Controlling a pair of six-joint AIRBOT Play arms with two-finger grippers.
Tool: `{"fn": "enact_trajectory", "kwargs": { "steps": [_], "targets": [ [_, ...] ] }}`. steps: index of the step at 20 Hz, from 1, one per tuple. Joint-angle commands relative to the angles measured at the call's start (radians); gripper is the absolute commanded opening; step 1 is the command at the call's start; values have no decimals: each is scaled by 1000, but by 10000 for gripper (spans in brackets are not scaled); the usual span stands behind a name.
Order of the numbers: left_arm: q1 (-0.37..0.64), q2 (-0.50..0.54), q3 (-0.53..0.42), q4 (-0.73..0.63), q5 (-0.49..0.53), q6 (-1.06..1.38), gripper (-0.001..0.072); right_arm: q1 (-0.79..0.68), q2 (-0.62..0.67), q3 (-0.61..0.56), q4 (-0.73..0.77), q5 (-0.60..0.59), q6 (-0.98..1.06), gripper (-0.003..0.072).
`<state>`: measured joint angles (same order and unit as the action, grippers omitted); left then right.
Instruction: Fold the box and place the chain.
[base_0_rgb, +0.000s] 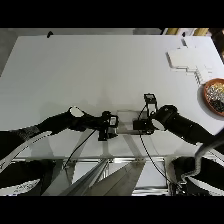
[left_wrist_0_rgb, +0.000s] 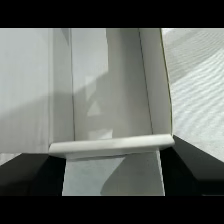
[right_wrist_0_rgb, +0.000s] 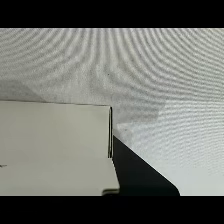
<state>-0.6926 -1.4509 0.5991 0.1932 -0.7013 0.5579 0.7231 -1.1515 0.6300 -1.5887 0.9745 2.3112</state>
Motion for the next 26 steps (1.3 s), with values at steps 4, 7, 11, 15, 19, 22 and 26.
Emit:
{"fn": "enact_trajectory", "kwargs": {
  "steps": [4, 7, 11, 15, 19, 22, 26],
  "targets": [
    [0, 0, 0, 2, 2, 3, 372, 1, -6, -1, 7, 2, -8, 210],
    [0, 0, 0, 2, 2, 3, 372, 1, -6, -1, 6, -5, -8, 209],
    [0, 0, 0, 2, 3, 3, 372, 1, -25, -1, 16, -25, -8, 208],
    [0, 0, 0, 2, 2, 3, 372, 1, -36, -1, 19, -15, -16, 53],
    [0, 0, 0, 2, 2, 3, 372, 1, -33, -1, 14, -11, -19, 18],
    [0, 0, 0, 2, 3, 3, 372, 1, -24, -1, 14, 3, -61, 58],
    [0, 0, 0, 2, 3, 3, 372, 1, 84, -1, -7, 24, -231, 304]
  ]
}}
